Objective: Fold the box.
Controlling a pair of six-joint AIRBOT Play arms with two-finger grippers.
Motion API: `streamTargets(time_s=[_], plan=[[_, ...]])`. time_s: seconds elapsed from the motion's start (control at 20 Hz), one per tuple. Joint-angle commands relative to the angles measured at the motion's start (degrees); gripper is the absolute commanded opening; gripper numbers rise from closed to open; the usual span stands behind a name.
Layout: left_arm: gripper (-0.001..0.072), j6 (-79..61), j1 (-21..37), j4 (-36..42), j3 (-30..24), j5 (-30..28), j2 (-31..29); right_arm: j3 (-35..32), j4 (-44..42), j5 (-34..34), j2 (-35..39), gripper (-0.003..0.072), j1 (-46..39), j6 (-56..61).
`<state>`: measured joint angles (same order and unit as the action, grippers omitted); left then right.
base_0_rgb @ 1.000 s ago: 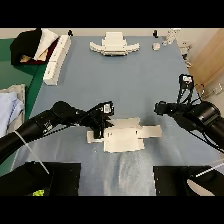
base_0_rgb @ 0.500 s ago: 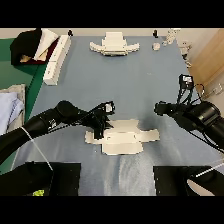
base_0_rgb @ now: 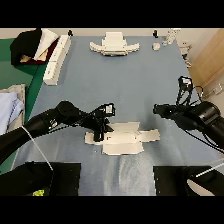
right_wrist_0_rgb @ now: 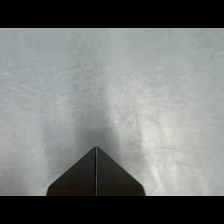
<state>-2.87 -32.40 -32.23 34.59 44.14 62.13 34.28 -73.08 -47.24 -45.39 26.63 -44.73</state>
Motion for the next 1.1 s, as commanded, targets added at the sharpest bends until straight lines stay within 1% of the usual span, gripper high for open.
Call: streamTargets(time_s=[0.0, 0.1, 0.2, 0.3, 0.4, 0.5, 0.6, 0.65, 0.7, 0.75, 0.85, 0.9, 1.05], plan=[[0.0018, -0.09, -0.02, -0.13, 0.00, -0.11, 0.04, 0.04, -9.81, -4.72, 0.13, 0.0002, 0.24, -7.87], [0.0018, -0.09, -0.02, -0.13, 0.00, -0.07, 0.04, 0.04, -18.29, -9.94, 0.11, 0.0002, 1.40, -14.51], [0.0017, -0.09, -0.02, -0.13, 0.00, -0.11, 0.04, 0.02, -26.91, -16.11, 0.11, 0.0002, 4.55, -20.09], [0.0017, -0.09, -0.02, -0.13, 0.00, -0.13, 0.04, -0.26, -30.23, -21.14, 0.13, 0.0002, 11.47, -21.24], [0.0017, -0.09, -0.02, -0.13, 0.00, -0.11, 0.04, -1.42, -30.27, -22.67, 0.52, 0.0001, 22.97, -19.85], [0.0017, -0.09, -0.02, -0.13, 0.00, -0.07, 0.04, -2.34, -28.46, -20.79, 1.38, 0.0002, 35.60, -18.75], [0.0017, -0.09, -0.02, -0.13, 0.00, -0.09, 0.04, -2.36, -19.28, -16.87, 1.29, 0.0006, 48.15, -19.74], [0.0017, -0.09, -0.02, -0.13, 0.00, -0.09, 0.04, -2.36, -13.27, -15.72, 0.61, 0.0164, 52.17, -21.16], [0.0018, -0.09, -0.02, -0.13, 0.00, -0.13, 0.04, -2.36, -6.78, -15.26, -0.59, 0.0556, 54.55, -21.77], [0.0017, -0.09, -0.02, -0.13, 0.00, -0.20, 0.04, -2.36, -1.09, -15.19, -2.19, 0.0701, 55.23, -21.97], [0.0017, -0.09, -0.02, -0.13, 0.00, -0.07, 0.04, -2.34, 5.84, -15.04, -6.36, 0.0698, 55.08, -21.94], [0.0017, -0.09, -0.02, -0.11, 0.00, -0.09, 0.04, -2.34, 8.33, -14.38, -8.61, 0.0681, 55.08, -21.94], [0.0017, -0.09, -0.02, -0.13, 0.00, -0.20, 0.04, -2.34, 15.30, -12.09, -13.79, 0.0680, 55.08, -21.03]])
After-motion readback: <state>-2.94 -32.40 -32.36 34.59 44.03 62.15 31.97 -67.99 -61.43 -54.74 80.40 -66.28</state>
